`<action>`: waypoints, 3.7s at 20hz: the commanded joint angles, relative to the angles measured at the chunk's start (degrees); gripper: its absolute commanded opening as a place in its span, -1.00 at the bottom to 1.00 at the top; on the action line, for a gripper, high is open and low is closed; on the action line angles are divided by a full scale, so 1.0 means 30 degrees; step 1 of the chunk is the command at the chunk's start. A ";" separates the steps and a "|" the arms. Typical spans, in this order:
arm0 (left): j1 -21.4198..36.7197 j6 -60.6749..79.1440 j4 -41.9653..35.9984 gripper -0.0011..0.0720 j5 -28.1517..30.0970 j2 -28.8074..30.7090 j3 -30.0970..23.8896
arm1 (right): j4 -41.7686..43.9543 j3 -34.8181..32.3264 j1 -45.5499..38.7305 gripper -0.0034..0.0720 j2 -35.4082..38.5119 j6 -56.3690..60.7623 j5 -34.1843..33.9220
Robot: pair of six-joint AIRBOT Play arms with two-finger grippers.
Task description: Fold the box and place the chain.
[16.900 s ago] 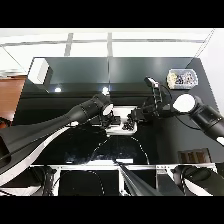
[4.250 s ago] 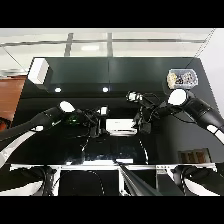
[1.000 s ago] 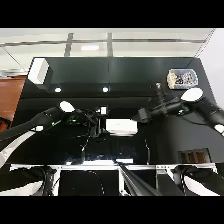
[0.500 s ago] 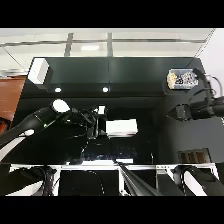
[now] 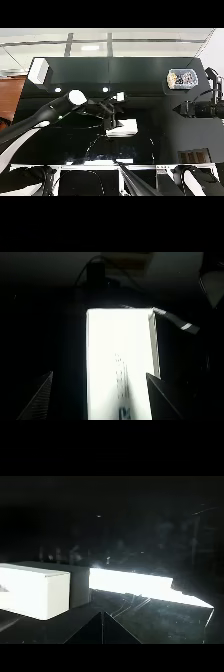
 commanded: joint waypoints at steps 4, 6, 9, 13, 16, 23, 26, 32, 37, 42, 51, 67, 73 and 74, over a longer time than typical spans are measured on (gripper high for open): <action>-0.0845 -0.3206 0.0291 0.97 -0.0918 -0.2113 0.1362 | -0.0102 -0.0954 -0.0058 -0.87 0.0036 -0.0685 -0.0780; -0.0852 -0.3220 0.0291 0.97 -0.1545 -0.2113 0.1377 | -0.0095 -0.1217 -0.0058 -0.87 0.0029 -0.0765 -0.1078; -0.0852 -0.3220 0.0503 0.97 -0.1821 -0.2113 0.1377 | -0.0095 -0.1464 -0.0058 -0.87 0.0029 -0.0933 -0.1355; -0.0867 -0.3206 0.0663 0.97 -0.1938 -0.2113 0.1384 | -0.0095 -0.1464 -0.0058 -0.87 0.0036 -0.0976 -0.1355; -0.1122 -0.3206 0.1326 0.97 -0.2047 -0.2113 0.1384 | -0.0095 -0.1523 -0.0058 -0.87 0.0029 -0.0976 -0.1377; -0.2441 -0.3213 0.3198 0.97 -0.1530 -0.2149 0.1384 | -0.0095 -0.1545 -0.0058 -0.87 0.0029 -0.0969 -0.1392; -0.2543 -0.3213 0.3322 0.97 -0.1617 -0.2346 0.1384 | -0.0095 -0.1545 -0.0058 -0.87 0.0029 -0.0969 -0.1392; -0.3213 -0.2455 0.3300 0.97 -0.0576 -0.3009 0.1377 | -0.0095 -0.1545 -0.0058 -0.87 0.0029 -0.0969 -0.1421; -0.4182 -0.0925 0.5078 0.97 0.1341 -0.3024 0.1377 | -0.0095 -0.1545 -0.0058 -0.87 0.0029 -0.0962 -0.1406; -0.3956 -0.3271 0.5654 -0.08 0.0743 -0.2178 0.1668 | -0.0102 -0.1545 -0.0058 -0.87 0.0029 -0.0962 -0.1406; 0.4845 -1.6487 1.4418 -0.21 -0.4517 0.1370 0.1734 | -0.0102 -0.1545 -0.0058 -0.87 0.0029 -0.0954 -0.1413; 2.2280 -1.4141 1.0571 -0.16 -0.0758 0.0087 0.2069 | -0.0022 -0.1545 -0.0051 -0.87 0.0029 -0.0954 -0.2353; 2.1005 -1.3872 0.9493 -0.16 0.1770 -0.2856 0.3169 | -0.0022 -0.1545 0.0044 -0.87 0.0029 -0.0954 -0.3075; 2.0801 -1.3879 0.9566 -0.16 0.2295 -0.3191 0.3424 | -0.0029 -0.1545 0.0044 -0.87 0.0029 -0.0954 -0.3067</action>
